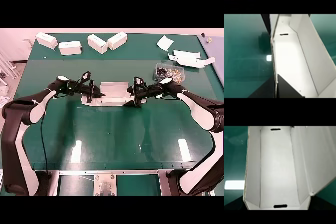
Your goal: Fold the box and place the chain.
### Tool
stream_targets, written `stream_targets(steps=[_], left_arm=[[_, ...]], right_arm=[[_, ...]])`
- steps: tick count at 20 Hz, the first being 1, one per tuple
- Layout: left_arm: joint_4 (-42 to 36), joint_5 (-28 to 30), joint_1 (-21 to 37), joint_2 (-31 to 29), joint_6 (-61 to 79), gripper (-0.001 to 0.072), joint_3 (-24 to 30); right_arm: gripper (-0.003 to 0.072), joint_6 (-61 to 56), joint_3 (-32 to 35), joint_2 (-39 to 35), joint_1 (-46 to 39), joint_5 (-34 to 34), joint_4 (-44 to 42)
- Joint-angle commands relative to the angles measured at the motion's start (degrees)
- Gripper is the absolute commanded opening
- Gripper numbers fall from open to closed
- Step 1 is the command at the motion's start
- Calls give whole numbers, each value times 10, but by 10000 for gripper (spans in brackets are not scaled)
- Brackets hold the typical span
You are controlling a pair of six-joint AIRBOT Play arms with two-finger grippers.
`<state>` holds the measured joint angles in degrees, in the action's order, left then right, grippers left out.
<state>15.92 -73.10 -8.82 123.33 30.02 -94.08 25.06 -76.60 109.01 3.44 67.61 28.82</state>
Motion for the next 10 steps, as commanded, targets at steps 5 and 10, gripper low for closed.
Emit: stream_targets(steps=[5,10], left_arm=[[0,1,0,0,0,21,-1],[0,1,0,0,0,21,-1]], right_arm=[[653,9,0,7,11,-1,-3],[653,8,0,7,13,-7,-3]])
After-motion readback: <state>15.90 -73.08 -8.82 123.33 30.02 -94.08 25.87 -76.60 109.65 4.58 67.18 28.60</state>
